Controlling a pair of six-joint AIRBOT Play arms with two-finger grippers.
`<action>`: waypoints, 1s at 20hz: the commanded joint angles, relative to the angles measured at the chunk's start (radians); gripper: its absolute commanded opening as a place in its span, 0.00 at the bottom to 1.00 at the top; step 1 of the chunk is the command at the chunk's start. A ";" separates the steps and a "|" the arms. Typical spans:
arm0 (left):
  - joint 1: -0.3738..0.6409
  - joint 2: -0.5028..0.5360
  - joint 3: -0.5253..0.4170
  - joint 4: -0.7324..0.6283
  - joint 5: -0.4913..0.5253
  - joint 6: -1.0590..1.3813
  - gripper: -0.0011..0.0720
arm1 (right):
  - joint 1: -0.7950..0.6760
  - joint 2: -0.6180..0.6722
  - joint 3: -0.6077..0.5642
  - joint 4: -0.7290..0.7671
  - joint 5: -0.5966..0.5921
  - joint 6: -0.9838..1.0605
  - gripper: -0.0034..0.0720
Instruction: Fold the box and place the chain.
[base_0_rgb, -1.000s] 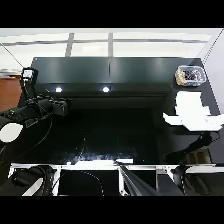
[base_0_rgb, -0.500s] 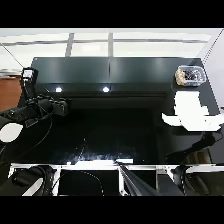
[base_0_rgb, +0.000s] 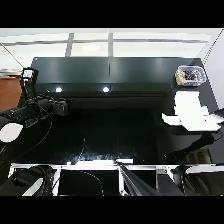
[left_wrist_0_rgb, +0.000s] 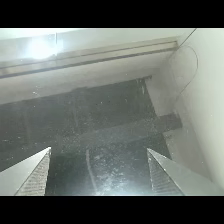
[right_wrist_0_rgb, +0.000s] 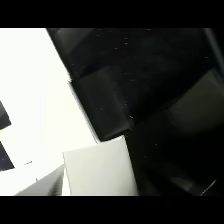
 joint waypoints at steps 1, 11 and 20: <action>0.000 -0.001 0.000 0.000 0.000 0.000 0.97 | 0.028 -0.001 -0.003 0.000 0.003 -0.033 0.50; 0.000 -0.001 0.000 0.000 -0.001 0.000 0.97 | 0.040 0.105 -0.044 0.111 0.010 -0.142 0.11; 0.000 -0.003 0.000 -0.005 0.027 0.000 0.97 | 0.233 0.425 -0.341 0.191 -0.139 -0.141 0.11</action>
